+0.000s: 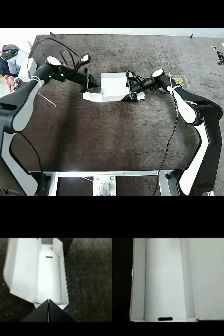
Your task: Fold the box and place the chain.
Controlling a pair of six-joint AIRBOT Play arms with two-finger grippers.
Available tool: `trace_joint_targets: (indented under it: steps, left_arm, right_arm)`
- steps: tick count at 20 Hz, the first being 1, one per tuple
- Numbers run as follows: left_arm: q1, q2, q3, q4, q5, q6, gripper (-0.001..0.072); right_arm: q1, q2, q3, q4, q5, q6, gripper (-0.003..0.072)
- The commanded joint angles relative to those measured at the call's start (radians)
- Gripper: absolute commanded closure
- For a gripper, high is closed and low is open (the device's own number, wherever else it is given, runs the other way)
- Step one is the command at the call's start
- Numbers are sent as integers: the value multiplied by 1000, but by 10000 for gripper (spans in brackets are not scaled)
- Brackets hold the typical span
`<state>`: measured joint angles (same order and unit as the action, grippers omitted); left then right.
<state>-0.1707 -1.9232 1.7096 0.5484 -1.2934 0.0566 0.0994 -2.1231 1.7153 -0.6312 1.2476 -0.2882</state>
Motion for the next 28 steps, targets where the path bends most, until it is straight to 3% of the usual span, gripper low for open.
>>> trace_joint_targets:
  steps: [1,8,13,16,28]
  left_arm:
    - [21,82,-3,65,68,-306,703]
    - [21,189,-46,388,201,-960,703]
    - [43,188,-172,370,235,-1057,702]
    - [116,188,-245,241,226,-1048,702]
    - [152,147,-389,181,227,-1087,699]
  right_arm:
    - [0,-1,1,-1,2,0,279]
    - [0,-1,1,-1,2,0,279]
    - [0,-1,1,-1,2,0,279]
    - [0,-1,1,-1,2,0,279]
    - [0,-1,1,-1,2,0,279]
